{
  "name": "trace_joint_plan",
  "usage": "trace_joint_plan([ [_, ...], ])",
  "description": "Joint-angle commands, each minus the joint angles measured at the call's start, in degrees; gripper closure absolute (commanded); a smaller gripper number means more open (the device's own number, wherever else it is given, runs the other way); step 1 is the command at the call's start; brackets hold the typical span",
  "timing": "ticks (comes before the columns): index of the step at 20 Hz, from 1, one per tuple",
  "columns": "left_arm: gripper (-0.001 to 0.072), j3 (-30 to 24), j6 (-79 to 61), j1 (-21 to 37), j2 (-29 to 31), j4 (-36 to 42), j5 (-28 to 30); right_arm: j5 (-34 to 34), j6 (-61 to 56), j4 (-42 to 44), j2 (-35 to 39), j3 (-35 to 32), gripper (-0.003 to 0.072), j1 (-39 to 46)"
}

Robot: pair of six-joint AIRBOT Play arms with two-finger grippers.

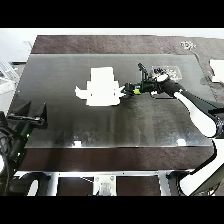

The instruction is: Fold the box and place the chain.

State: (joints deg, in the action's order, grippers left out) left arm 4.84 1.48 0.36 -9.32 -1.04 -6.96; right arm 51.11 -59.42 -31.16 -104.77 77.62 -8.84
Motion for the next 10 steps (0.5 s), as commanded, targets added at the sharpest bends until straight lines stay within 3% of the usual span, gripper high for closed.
trace_joint_plan([
  [1, 0.0111, 0.02, 0.00, -0.02, 0.00, 0.00, -0.70, -0.13, -1.66, -0.20, -0.04, 0.04, 0.0681, -1.22],
  [7, 0.0112, 0.02, 3.52, -0.02, -0.87, 0.02, 0.13, -0.96, -2.36, -0.22, -0.04, 0.04, 0.0681, -0.90],
  [10, 0.0112, 1.70, 2.43, -0.02, -6.54, -0.02, -1.77, -1.03, -3.65, -0.24, -0.04, 0.04, 0.0681, -0.87],
])
